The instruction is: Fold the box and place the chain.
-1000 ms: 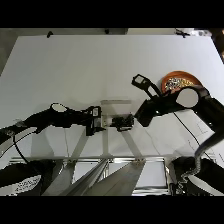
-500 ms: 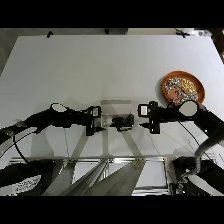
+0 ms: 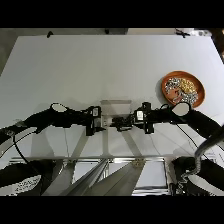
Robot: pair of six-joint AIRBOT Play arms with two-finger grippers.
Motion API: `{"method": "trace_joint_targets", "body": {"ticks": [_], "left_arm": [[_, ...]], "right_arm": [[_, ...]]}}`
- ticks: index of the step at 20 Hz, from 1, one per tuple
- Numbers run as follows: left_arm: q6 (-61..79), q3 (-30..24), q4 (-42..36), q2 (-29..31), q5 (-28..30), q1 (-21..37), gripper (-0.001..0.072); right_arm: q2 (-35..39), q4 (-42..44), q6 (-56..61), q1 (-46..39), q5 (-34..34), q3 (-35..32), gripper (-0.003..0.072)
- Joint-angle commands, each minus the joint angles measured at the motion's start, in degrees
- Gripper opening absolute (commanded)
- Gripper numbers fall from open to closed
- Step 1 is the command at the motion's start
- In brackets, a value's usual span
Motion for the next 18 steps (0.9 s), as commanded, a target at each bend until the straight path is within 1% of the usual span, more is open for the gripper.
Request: {"method": "trace_joint_targets", "body": {"ticks": [1, 2, 5, 8, 9, 11, 13, 16, 17, 18], "left_arm": [[0.02, 0.04, 0.0, 0.0, 0.0, 0.04, 0.015], [0.02, 0.04, 0.0, 0.0, 0.0, 0.04, 0.015], [0.02, 0.04, 0.0, 0.0, 0.0, 0.04, 0.015], [0.02, 0.04, 0.0, 0.0, 0.0, 0.04, 0.015], [0.02, 0.04, 0.0, 0.0, 0.0, 0.04, 0.015], [0.02, 0.04, 0.0, 0.0, 0.0, 0.04, 0.015], [0.02, 0.04, 0.0, 0.0, 0.0, 0.04, 0.015], [0.02, 0.04, 0.0, 0.0, 0.0, 0.04, 0.015], [0.02, 0.04, 0.0, 0.0, 0.0, 0.04, 0.015], [0.02, 0.04, 0.0, 0.0, 0.0, 0.04, 0.015]], "right_arm": [[-0.35, 1.18, -0.83, 0.28, -0.55, -0.04, 0.0387], [-0.42, 1.36, -0.83, 0.28, -0.48, -0.04, 0.0362], [-1.29, 1.57, -0.83, 0.28, -0.26, -0.04, 0.0254], [-1.6, 1.49, -0.85, 0.28, 0.68, -0.04, 0.0052], [-1.6, 1.46, -0.83, 0.28, 0.68, -0.04, 0.0008], [-1.36, 0.92, -0.79, 0.28, 0.66, -0.02, 0.0008], [-0.5, -1.77, 2.47, 0.28, 0.09, -0.02, 0.0008], [3.15, -12.02, 11.93, 0.26, -3.04, -0.02, 0.0008], [4.98, -14.8, 15.85, 0.26, -4.0, -0.02, 0.0008], [6.99, -15.74, 18.78, 0.28, -4.46, -0.02, 0.0008]]}}
